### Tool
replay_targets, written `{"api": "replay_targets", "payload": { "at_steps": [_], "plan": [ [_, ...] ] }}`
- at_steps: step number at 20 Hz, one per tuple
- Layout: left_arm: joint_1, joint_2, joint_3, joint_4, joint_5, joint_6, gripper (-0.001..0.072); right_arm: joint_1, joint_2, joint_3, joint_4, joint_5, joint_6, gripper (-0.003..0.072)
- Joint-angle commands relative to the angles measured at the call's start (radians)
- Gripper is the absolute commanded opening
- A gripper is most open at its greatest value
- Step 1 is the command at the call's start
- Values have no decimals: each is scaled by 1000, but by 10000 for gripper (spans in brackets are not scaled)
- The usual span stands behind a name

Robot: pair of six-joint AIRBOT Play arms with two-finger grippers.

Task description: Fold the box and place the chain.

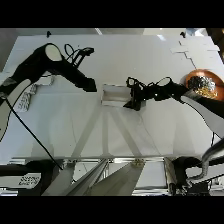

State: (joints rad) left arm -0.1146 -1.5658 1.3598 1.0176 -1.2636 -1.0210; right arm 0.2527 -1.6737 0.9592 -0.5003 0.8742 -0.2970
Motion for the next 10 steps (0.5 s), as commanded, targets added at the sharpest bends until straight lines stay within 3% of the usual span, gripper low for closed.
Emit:
{"api": "replay_targets", "payload": {
  "at_steps": [1,4,6,7,8,10],
  "plan": [
    [104,-44,-17,-200,5,668,376,0,0,1,0,1,0,459],
    [133,-138,-17,-263,-24,974,576,0,0,1,0,1,0,459],
    [132,-214,-17,-302,-24,1084,593,0,0,1,0,1,0,459],
    [132,-250,-17,-332,-24,1128,667,0,0,1,0,1,0,459],
    [131,-283,-17,-357,-24,1176,696,0,0,1,0,1,0,459],
    [122,-321,-17,-374,-24,1266,697,0,0,1,0,1,0,459]
  ]
}}
